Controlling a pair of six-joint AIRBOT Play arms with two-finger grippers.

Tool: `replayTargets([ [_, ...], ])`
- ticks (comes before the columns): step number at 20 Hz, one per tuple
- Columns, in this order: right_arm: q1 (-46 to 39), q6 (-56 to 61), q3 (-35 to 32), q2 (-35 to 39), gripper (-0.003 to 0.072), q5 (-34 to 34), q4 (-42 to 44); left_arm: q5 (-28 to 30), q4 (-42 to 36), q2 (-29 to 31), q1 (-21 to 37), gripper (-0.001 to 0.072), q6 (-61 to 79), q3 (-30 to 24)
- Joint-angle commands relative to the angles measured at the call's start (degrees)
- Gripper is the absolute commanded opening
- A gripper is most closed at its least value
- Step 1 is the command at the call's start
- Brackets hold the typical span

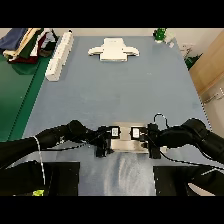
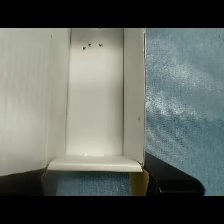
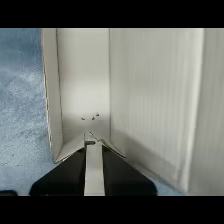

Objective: Fold the box.

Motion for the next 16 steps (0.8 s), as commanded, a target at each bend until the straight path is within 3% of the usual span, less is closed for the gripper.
replayTargets([
  [1, 1.2, -0.2, 0.0, -1.7, 0.0313, 2.5, 2.4, 0.0, 0.0, 0.0, 0.0, 0.052, 0.0, 0.0],
  [2, 1.2, -0.2, 0.0, -2.3, 0.0462, 2.6, 3.1, 0.0, 0.0, 0.0, 0.0, 0.052, 0.0, 0.0],
  [3, 1.2, -0.2, 0.0, -2.7, 0.0559, 2.6, 3.6, 0.0, 0.0, 0.0, 0.0, 0.0519, 0.0, 0.0],
  [4, 1.1, -0.2, 0.0, -2.8, 0.059, 2.4, 3.6, 0.0, 0.0, 0.0, 0.0, 0.0519, 0.0, 0.0],
  [10, 1.1, 0.9, 0.0, -2.1, 0.0577, 0.4, 3.0, 0.0, 0.0, 0.0, 0.0, 0.0519, 0.0, 0.0],
  [11, 1.1, 3.0, 0.0, -1.7, 0.049, -0.4, 2.3, 0.0, 0.0, 0.0, 0.0, 0.052, 0.0, 0.0],
  [12, 1.1, 7.9, 0.3, -1.0, 0.0267, -2.4, 0.8, 0.0, 0.0, 0.0, 0.0, 0.052, 0.0, 0.0],
  [13, 1.1, 16.5, 1.0, 0.0, 0.0112, -5.0, -2.5, 0.0, 0.0, 0.0, 0.0, 0.0519, 0.0, 0.0],
  [14, 1.1, 25.8, 1.9, 1.0, 0.0028, -8.0, -6.9, 0.0, 0.0, 0.0, 0.0, 0.052, 0.0, 0.0],
  [16, 0.8, 43.7, 3.0, 3.6, 0.0003, -16.0, -18.1, 0.0, 0.0, 0.0, 0.0, 0.0519, 0.0, 0.0],
])
